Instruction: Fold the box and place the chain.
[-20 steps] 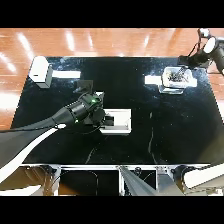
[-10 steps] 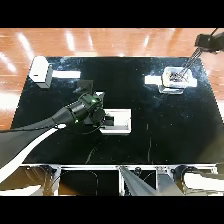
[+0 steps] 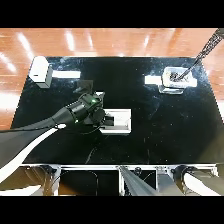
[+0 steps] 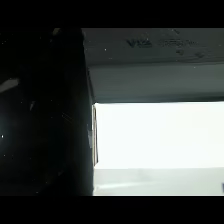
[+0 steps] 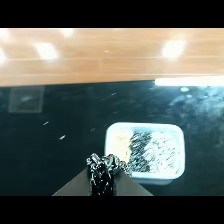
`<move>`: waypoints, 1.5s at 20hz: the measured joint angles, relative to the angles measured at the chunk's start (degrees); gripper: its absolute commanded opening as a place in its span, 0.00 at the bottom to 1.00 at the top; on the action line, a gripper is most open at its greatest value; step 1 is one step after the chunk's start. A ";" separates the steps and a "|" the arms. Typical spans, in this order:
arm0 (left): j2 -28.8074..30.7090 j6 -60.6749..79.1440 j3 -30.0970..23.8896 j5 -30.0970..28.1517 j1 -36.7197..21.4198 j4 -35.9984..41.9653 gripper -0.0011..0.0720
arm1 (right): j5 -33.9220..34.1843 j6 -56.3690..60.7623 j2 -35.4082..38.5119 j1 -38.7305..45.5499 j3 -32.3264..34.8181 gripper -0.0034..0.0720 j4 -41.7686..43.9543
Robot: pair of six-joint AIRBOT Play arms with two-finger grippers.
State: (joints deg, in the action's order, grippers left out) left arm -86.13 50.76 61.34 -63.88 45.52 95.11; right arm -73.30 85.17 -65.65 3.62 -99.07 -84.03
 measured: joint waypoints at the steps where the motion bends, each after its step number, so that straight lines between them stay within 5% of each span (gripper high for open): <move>1: 0.00 0.00 0.00 0.00 0.00 -0.02 0.05 | -0.94 -0.66 1.25 -0.63 0.00 0.08 0.76; 11: 0.00 0.00 0.00 0.00 0.00 -0.04 0.05 | -9.86 -2.73 11.76 -11.89 0.02 0.09 4.42; 22: 0.00 0.02 0.00 0.55 0.00 0.07 0.05 | -14.69 -1.60 13.25 -28.89 0.70 0.09 9.70; 30: 0.02 0.02 0.00 0.90 0.00 0.11 0.05 | -8.55 -0.55 13.03 -36.63 15.93 0.09 17.97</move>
State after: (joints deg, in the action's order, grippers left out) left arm -86.11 50.78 61.34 -62.98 45.52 95.22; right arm -81.84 84.62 -52.62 -33.01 -83.13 -66.06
